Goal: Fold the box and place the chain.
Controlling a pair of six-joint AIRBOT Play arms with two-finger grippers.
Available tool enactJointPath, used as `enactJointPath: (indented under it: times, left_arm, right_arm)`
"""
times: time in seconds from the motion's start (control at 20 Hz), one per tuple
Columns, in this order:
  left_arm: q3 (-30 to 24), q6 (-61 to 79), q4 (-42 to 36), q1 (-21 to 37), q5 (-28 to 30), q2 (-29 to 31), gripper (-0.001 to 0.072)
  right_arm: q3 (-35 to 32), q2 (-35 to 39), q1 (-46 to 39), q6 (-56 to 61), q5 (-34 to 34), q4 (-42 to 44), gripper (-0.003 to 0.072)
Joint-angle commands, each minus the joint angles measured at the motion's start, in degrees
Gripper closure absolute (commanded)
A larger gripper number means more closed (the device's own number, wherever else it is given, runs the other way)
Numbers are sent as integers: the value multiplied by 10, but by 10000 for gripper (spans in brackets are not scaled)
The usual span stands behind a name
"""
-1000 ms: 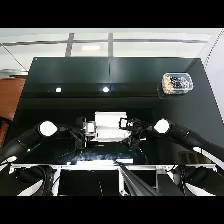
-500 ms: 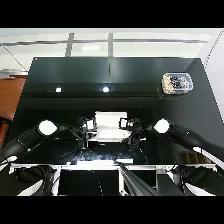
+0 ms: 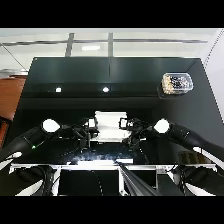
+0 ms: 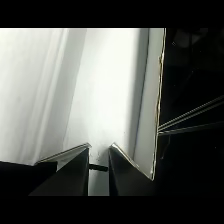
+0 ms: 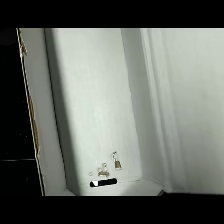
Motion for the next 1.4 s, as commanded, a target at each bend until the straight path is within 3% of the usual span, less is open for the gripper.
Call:
enactJointPath:
  times: [0.0,0.3,0.35,0.45,0.5,0.55,0.6,0.75,0.9,1.15,1.35]
  left_arm:
    - [1,6,-10,0,-3,-3,545]
    - [1,6,-20,0,-15,-3,545]
    - [1,6,-20,0,-12,-3,518]
    - [1,10,-20,0,-13,-3,316]
    - [1,12,-19,0,-16,-3,320]
    - [1,12,-20,0,-18,-3,450]
    - [1,12,-20,0,-18,-3,536]
    - [1,12,-18,0,-18,-3,542]
    - [11,-16,44,16,-18,23,681]
    - [17,-279,223,107,-28,150,681]
    - [17,-685,348,261,-75,222,681]
  right_arm:
    - [0,0,0,0,0,0,209]
    - [0,0,0,0,0,0,209]
    - [0,0,0,0,0,0,210]
    - [0,0,0,0,0,0,209]
    - [0,0,0,0,0,0,209]
    - [0,0,0,0,0,0,209]
    - [0,0,0,0,0,0,209]
    - [0,0,0,0,0,0,209]
    - [0,0,0,0,0,0,209]
    - [0,0,0,0,1,0,210]
    - [0,0,0,0,1,0,210]
